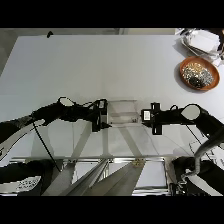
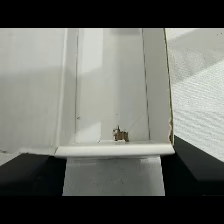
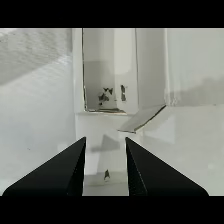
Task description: Fold the box and place the chain.
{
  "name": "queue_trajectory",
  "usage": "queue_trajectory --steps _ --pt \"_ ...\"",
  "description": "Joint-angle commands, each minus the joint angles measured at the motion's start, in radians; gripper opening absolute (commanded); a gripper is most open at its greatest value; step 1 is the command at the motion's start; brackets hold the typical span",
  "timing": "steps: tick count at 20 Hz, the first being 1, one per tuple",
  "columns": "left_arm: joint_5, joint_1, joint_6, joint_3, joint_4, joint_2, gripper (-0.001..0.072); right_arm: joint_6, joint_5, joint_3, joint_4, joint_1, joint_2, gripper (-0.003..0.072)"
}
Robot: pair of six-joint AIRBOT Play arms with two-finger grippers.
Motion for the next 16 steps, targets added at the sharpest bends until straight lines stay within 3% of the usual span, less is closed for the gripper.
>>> queue_trajectory --steps 1,3,6,11,16 --pt "0.000 0.001 0.000 0.000 0.000 0.000 0.0088 -0.001 -0.008 0.000 0.018 -0.009 -0.029 0.0279" --pt "0.000 0.000 0.000 0.000 0.000 0.000 0.0088 -0.045 -0.005 0.000 0.069 -0.006 -0.055 0.0268" --pt "0.000 0.001 0.000 0.000 0.000 0.000 0.0088 -0.112 -0.008 0.003 0.099 -0.004 -0.069 0.0151" --pt "0.000 0.001 0.000 0.000 0.000 0.000 0.0088 -0.123 -0.043 0.003 0.120 -0.004 -0.076 0.0149" --pt "0.000 0.001 0.000 0.000 0.000 0.000 0.0088 -0.118 0.046 0.003 0.075 -0.007 -0.066 0.0181"
